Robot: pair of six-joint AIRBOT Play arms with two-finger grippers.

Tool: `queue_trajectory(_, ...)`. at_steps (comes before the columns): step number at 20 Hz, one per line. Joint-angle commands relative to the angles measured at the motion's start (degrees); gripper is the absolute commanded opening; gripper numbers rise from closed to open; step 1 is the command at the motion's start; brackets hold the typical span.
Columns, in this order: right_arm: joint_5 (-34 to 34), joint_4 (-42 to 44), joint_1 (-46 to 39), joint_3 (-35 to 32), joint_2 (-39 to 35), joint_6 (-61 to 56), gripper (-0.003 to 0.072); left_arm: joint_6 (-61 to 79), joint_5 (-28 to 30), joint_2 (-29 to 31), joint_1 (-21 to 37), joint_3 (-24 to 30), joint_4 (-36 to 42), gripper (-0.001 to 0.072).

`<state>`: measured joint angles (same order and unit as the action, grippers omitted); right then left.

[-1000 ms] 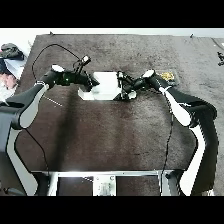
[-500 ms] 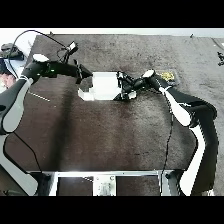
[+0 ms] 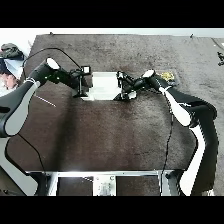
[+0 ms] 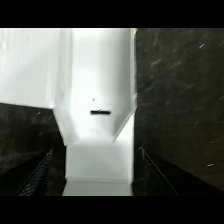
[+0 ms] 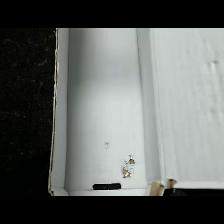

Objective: Fold the box and place the chain.

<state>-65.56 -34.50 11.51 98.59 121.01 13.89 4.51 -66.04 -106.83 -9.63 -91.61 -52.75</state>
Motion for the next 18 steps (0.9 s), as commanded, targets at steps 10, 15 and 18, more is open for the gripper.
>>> queue_trajectory(10,0.0,0.02,-0.02,0.04,0.04,-0.04,0.0472,6.49,3.93,-2.29,-1.53,1.09,5.18,0.0612)
queue_trajectory(15,0.0,0.02,-0.02,0.04,0.04,-0.04,0.0472,6.43,4.44,-2.29,-2.1,1.09,4.7,0.061)
queue_trajectory(18,0.0,0.02,-0.02,0.04,0.04,-0.04,0.0472,6.01,5.18,-2.29,-2.1,1.09,4.33,0.0461)
